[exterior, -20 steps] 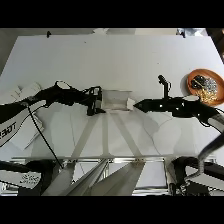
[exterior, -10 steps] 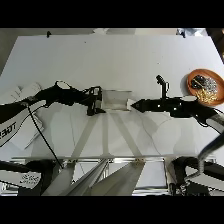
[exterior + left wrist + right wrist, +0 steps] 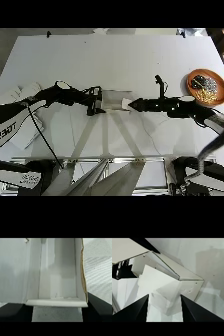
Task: Fold the box and place the chain.
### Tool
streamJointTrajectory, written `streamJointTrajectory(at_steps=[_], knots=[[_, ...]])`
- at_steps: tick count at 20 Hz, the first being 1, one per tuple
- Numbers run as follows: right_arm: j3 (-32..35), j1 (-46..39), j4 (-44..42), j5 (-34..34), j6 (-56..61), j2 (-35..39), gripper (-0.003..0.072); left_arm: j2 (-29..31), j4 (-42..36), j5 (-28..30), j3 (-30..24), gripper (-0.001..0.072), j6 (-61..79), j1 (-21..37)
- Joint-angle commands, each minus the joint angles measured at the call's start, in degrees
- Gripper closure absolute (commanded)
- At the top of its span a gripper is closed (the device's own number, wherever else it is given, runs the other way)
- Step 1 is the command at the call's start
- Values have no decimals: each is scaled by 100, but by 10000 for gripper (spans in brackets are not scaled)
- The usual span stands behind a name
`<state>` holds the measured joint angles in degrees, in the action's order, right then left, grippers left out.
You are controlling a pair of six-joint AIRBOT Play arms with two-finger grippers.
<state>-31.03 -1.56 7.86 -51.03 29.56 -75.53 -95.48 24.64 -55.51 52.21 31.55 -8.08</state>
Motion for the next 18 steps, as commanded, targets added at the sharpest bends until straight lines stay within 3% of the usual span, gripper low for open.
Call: streamJointTrajectory(at_steps=[1, 8, 14, 16, 18], knots=[[-4, 293, 223, 448, 52, 4, 283, 4, 0, 0, 2, 692, 0, 2], [-7, 638, 306, 1390, 374, 7, 282, 4, 0, 0, 2, 692, 0, 0], [-216, 686, 297, 1711, 671, 11, 283, 4, 0, 0, 2, 692, 0, 0], [-326, 702, 737, 1766, 1108, 11, 283, 4, 0, 0, 2, 692, 0, 2], [-476, 828, 1930, 1766, 1928, 11, 283, 4, 0, 2, 2, 692, 0, 0]])
